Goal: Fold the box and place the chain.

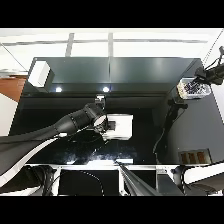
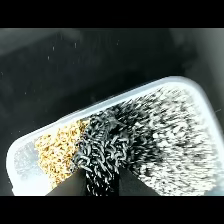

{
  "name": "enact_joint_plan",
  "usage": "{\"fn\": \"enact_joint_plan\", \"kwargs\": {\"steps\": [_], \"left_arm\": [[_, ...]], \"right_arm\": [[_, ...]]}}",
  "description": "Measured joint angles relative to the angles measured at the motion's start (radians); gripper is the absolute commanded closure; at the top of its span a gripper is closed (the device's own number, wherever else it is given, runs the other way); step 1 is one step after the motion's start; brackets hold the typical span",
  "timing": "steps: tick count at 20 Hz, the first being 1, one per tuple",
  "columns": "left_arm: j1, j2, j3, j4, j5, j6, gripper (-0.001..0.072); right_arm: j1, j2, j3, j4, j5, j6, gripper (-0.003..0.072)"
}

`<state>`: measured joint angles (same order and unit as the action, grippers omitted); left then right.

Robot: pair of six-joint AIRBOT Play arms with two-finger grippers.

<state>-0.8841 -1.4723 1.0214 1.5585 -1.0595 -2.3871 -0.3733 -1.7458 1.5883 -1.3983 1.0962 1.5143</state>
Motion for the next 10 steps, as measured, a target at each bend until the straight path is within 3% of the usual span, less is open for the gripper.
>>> {"fn": "enact_joint_plan", "kwargs": {"steps": [1, 5, 6, 7, 10], "left_arm": [[0.0, 0.0, 0.0, 0.0, 0.0, 0.0, 0.0673], [0.0, 0.0, 0.0, 0.0, 0.0, 0.0, 0.0673], [0.0, 0.0, 0.0, 0.0, 0.0, 0.0, 0.0674], [0.0, 0.0, 0.0, 0.0, 0.0, 0.0, 0.0673], [0.0, 0.0, 0.0, 0.0, 0.0, 0.0, 0.0673]], "right_arm": [[0.0, -0.009, 0.0, 0.005, 0.004, 0.002, 0.0202], [-0.003, -0.023, 0.011, 0.003, 0.019, 0.0, 0.0202], [-0.008, -0.023, 0.013, -0.001, 0.021, -0.002, 0.0243], [-0.014, -0.024, 0.014, -0.007, 0.024, -0.002, 0.0359], [-0.033, -0.024, 0.015, -0.01, 0.029, -0.003, 0.0372]]}}
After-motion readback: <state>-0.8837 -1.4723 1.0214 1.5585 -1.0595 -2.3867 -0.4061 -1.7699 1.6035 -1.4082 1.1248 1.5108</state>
